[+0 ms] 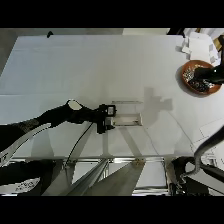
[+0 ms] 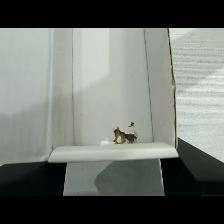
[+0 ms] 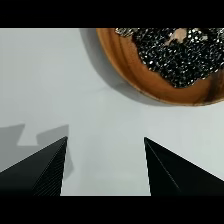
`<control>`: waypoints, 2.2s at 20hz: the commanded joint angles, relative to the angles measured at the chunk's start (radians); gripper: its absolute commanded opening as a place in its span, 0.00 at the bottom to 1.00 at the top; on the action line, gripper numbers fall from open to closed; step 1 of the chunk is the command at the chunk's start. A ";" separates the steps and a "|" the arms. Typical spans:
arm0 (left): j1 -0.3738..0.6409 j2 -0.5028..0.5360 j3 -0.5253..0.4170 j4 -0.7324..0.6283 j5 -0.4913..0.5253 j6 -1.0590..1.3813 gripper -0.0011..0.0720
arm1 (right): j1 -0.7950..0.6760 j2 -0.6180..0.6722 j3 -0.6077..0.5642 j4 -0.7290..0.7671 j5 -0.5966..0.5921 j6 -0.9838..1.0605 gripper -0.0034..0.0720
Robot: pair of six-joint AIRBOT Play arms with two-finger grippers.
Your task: Fold the box and place the chain.
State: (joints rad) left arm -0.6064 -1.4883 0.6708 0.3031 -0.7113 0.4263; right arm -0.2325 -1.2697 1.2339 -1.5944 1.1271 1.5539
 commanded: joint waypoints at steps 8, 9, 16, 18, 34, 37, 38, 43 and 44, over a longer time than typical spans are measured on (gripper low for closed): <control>0.000 0.001 0.001 0.000 0.000 0.000 0.38 | -0.135 -0.370 0.225 0.000 -0.027 -0.010 0.62; 0.000 0.001 0.001 0.000 0.000 0.000 0.38 | -0.142 -0.389 0.225 0.000 -0.029 -0.010 0.62; 0.000 0.001 0.001 0.000 0.000 0.000 0.38 | -0.185 -0.468 0.225 0.005 -0.039 0.008 0.62; 0.000 0.001 0.001 0.000 0.000 0.000 0.38 | -0.185 -0.472 0.225 0.011 -0.059 0.008 0.62; 0.000 0.001 0.001 0.000 0.000 0.000 0.38 | -0.185 -0.523 0.225 0.073 -0.068 0.008 0.15; 0.000 0.001 0.001 0.000 0.000 0.000 0.38 | -0.185 -0.523 0.225 0.073 -0.067 0.008 0.06; 0.000 0.001 0.001 0.000 0.000 0.000 0.38 | -0.185 -0.522 0.225 0.073 -0.067 0.008 0.06; 0.000 0.001 0.001 0.000 -0.001 0.000 0.38 | -0.184 -0.496 0.225 0.073 -0.061 -0.003 0.06; 0.000 0.001 0.001 0.000 -0.003 0.000 0.38 | -0.184 -0.478 0.225 0.073 -0.062 -0.020 0.06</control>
State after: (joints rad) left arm -0.6064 -1.4883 0.6708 0.3031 -0.7116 0.4259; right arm -0.4175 -1.7748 1.4567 -1.5230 1.0748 1.5566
